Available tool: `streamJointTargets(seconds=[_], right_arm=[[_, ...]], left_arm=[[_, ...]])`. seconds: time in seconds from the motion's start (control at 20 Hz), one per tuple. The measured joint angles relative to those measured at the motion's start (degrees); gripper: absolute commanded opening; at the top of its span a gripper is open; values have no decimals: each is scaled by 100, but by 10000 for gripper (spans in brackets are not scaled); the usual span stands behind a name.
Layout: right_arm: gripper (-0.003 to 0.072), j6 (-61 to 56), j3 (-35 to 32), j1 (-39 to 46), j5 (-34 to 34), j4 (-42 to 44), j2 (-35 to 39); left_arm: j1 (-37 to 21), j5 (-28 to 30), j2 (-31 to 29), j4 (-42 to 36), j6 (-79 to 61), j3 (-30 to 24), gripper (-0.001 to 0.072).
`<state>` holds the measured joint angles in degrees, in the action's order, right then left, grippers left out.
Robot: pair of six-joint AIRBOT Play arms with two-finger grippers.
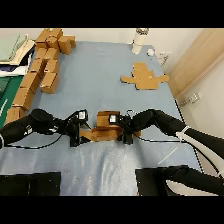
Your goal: Fold the box.
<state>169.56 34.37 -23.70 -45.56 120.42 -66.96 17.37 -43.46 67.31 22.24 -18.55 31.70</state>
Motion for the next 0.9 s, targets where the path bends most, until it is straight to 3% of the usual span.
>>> streamJointTargets(seconds=[0.3, 0.35, 0.4, 0.9], right_arm=[[463, 0, 0, 0, 0, -2, 0], [463, 0, 0, 2, 0, -2, 0], [463, -2, -2, 0, 0, -2, 0], [463, -2, 0, 2, 0, -11, 0]], left_arm=[[260, 422, 192, -254, -35, 52, 582], [278, 424, 214, -264, -26, 61, 441], [302, 402, 232, -284, -7, 70, 234], [337, 308, 273, -568, -144, 81, 226]])
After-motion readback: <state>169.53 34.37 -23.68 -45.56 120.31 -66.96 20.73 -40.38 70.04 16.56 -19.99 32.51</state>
